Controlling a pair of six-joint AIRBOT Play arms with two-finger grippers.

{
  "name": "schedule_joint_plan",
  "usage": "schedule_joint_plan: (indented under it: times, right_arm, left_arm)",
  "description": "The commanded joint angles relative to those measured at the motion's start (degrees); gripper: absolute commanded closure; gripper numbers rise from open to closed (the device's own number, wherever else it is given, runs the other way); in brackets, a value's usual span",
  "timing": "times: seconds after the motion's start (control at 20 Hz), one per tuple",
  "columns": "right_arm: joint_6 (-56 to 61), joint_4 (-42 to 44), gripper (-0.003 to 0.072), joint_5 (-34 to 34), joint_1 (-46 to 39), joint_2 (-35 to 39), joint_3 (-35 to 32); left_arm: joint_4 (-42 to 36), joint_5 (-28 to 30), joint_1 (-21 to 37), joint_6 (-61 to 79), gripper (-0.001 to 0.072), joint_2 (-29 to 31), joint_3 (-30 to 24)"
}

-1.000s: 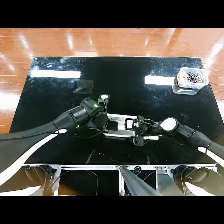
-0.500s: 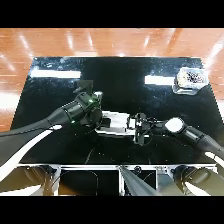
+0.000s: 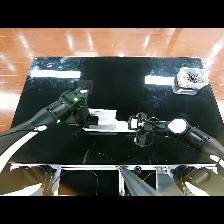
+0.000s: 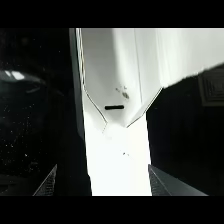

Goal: Fold the box and place the chain.

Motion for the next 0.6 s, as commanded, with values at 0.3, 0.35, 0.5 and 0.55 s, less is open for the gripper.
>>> schedule_joint_plan:
  times: [0.3,0.35,0.5,0.55]
  right_arm:
    - [-1.73,-0.11,-0.0027,-6.25,0.59,-0.7,0.04]
    - [-2.27,0.37,-0.0027,-6.75,0.72,-1.09,0.07]
    - [-6.84,5.68,-0.0027,-6.95,0.74,-2.86,0.09]
    - [-8.9,7.56,-0.0027,-6.95,0.74,-3.39,0.17]
  left_arm:
    - [-1.9,-6.12,0.66,0.85,0.0684,0.83,-3.32]
    - [-1.92,-6.45,0.66,1.16,0.0684,0.83,-3.32]
    - [-1.9,-6.58,0.66,2.05,0.0685,0.83,-3.32]
    - [-1.9,-6.56,0.66,2.58,0.0685,0.83,-3.32]
